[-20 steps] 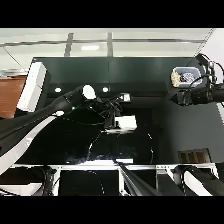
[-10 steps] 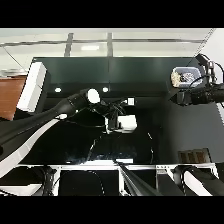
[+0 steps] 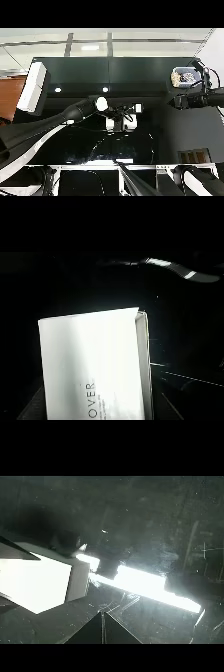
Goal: Fold the box and place the chain.
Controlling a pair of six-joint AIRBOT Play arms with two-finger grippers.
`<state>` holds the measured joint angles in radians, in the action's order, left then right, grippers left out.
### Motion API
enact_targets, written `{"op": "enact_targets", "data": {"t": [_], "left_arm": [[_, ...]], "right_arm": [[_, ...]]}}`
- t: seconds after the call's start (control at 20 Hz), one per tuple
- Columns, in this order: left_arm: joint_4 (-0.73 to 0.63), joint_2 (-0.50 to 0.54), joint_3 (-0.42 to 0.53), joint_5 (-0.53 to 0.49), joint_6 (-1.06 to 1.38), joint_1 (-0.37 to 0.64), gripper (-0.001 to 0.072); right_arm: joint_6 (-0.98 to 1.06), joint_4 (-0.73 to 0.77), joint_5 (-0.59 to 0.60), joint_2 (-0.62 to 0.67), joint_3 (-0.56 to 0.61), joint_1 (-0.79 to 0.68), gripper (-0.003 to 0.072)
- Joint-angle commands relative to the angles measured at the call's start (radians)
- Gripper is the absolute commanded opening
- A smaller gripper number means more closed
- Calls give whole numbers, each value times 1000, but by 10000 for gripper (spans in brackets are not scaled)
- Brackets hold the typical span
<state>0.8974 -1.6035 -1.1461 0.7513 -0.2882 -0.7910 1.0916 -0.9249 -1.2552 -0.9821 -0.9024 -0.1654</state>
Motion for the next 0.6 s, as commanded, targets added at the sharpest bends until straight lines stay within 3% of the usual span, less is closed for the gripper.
{"op": "enact_targets", "data": {"t": [0.0,0.05,0.3,0.4,0.55], "left_arm": [[3,-2,0,-13,-10,-6,429],[3,-2,0,-7,-10,-5,242],[99,56,-1,4,-108,29,226],[235,117,0,94,-300,83,227],[460,203,2,325,-610,216,237]], "right_arm": [[0,1,5,0,5,-1,12],[0,1,5,0,6,-1,12],[0,0,3,0,6,-1,12],[0,0,-3,0,6,-1,12],[0,0,-4,0,6,-1,12]]}}
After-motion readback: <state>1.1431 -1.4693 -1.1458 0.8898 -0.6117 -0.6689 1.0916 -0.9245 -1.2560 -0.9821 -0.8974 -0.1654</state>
